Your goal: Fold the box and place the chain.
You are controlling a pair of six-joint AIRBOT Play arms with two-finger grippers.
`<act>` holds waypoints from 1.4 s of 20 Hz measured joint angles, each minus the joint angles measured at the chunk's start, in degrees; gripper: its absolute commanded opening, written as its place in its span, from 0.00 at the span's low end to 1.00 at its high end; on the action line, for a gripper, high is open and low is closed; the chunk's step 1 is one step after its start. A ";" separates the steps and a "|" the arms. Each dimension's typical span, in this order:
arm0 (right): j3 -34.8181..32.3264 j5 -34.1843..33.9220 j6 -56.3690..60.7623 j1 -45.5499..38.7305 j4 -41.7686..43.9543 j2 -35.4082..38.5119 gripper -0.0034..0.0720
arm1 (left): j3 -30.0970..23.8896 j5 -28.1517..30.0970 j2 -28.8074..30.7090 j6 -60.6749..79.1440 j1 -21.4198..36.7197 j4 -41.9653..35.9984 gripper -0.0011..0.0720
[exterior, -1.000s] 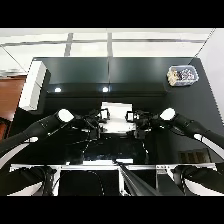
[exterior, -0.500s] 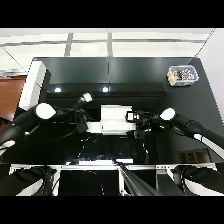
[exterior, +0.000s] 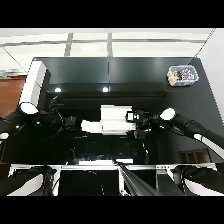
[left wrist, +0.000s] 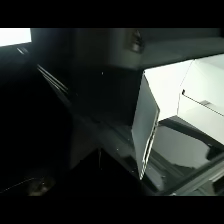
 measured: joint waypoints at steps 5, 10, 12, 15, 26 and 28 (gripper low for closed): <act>0.00 0.00 -0.02 0.02 0.00 0.00 0.63 | -0.59 1.66 -6.95 3.37 -3.41 -9.68 0.05; 0.00 0.02 -0.02 0.02 0.00 0.00 0.63 | 0.87 1.90 -9.29 10.19 -7.23 -17.49 0.26; 0.00 0.02 -0.02 0.02 0.00 0.00 0.63 | 2.05 1.20 -9.55 11.28 -7.41 -18.71 0.79; 0.00 0.02 -0.02 0.02 0.00 0.00 0.63 | 4.39 -1.16 -9.75 12.22 -7.28 -19.65 0.82; 0.00 0.04 -0.02 0.02 -0.02 0.00 0.63 | 9.79 0.35 -9.86 7.37 -14.47 -18.99 0.68; 0.00 0.04 -0.02 0.02 -0.02 0.00 0.63 | 11.47 1.64 -9.86 3.13 -16.96 -16.28 0.69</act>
